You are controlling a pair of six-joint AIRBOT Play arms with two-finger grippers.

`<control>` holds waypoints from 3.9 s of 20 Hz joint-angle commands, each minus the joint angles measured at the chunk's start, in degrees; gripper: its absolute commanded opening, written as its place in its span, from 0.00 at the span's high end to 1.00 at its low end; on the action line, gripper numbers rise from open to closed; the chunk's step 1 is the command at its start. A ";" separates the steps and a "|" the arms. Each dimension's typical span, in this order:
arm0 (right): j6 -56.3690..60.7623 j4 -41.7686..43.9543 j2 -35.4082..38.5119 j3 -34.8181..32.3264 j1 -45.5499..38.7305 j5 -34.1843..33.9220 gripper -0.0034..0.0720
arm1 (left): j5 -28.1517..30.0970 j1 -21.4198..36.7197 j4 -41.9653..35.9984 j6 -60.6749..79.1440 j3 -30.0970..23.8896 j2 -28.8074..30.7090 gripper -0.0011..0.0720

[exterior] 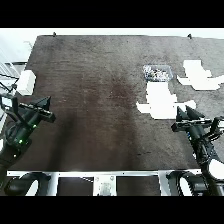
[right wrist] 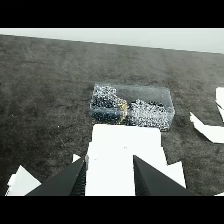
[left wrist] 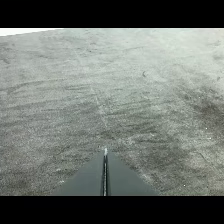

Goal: Fold the box and place the chain.

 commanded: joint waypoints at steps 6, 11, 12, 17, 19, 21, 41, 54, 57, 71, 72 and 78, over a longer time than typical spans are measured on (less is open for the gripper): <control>0.98 0.46 0.04 0.50 0.02 0.02 0.34 | 0.02 -0.02 0.00 0.02 -0.02 0.04 0.96; 1.66 0.46 -3.93 8.92 -0.46 -2.05 0.30 | 0.04 -0.02 0.00 0.02 -0.02 0.04 0.96; 2.86 0.46 -7.19 11.56 -1.79 -2.05 0.30 | 0.02 -0.02 0.00 0.02 -0.02 0.04 0.96; 12.26 -0.74 -33.48 27.10 -19.65 16.33 0.30 | 0.02 -0.02 0.00 0.02 -0.02 0.04 0.96; 15.85 -5.66 -45.86 36.02 -30.71 33.57 0.29 | 0.02 -0.02 0.00 0.02 -0.02 0.04 0.96; 20.22 -9.20 -55.63 45.72 -40.09 48.63 0.23 | 0.02 -0.02 0.00 0.02 -0.02 0.04 0.96; 31.08 -34.32 -109.22 99.65 -41.66 84.85 0.20 | 0.02 -0.02 0.00 0.02 -0.02 0.04 0.96; 25.38 -27.10 -116.56 96.65 -38.21 93.35 0.79 | 0.02 -0.02 0.00 0.02 -0.02 0.04 0.96; 23.76 -24.79 -115.36 93.61 -38.12 94.31 0.94 | 0.02 -0.02 0.00 0.02 -0.02 0.04 0.96; 23.08 -1.18 -88.32 53.70 -12.85 68.32 0.94 | 0.02 -0.02 0.00 0.02 -0.02 0.04 0.96; 23.41 0.70 -88.35 53.72 -10.12 65.77 0.94 | 0.02 -0.02 0.00 0.02 -0.02 0.04 0.96; 23.34 2.73 -88.46 55.87 1.92 49.66 0.94 | 0.00 -0.02 -0.04 -0.44 -0.02 0.04 0.96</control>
